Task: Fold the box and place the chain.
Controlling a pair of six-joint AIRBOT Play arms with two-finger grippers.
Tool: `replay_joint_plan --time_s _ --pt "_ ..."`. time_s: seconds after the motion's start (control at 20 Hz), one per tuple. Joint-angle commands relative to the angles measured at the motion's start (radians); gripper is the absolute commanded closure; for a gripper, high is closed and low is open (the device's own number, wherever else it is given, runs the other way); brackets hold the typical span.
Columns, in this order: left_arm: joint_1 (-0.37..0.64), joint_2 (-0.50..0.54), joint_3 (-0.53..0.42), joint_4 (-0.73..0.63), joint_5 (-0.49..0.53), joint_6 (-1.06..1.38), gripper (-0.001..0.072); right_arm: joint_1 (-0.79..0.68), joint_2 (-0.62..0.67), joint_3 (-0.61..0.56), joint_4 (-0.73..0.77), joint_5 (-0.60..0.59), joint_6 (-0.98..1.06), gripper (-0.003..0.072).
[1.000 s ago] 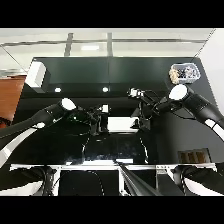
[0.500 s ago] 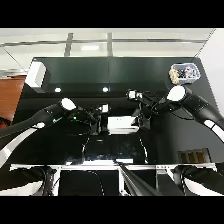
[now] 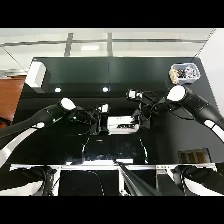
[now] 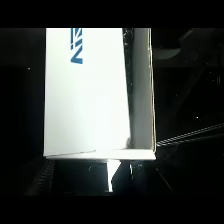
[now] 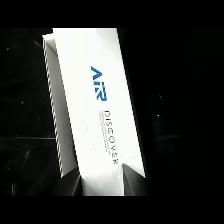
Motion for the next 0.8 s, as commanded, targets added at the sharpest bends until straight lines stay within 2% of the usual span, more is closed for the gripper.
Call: replay_joint_plan --time_s 0.0,0.75 --pt "0.0 -0.001 0.001 0.0 -0.001 0.0 0.0371 0.001 -0.001 0.0 -0.008 0.035 0.002 0.0426" --pt "0.0 -0.001 0.001 0.0 -0.001 0.0 0.0371 0.003 -0.001 0.0 -0.009 0.038 0.002 0.0416"
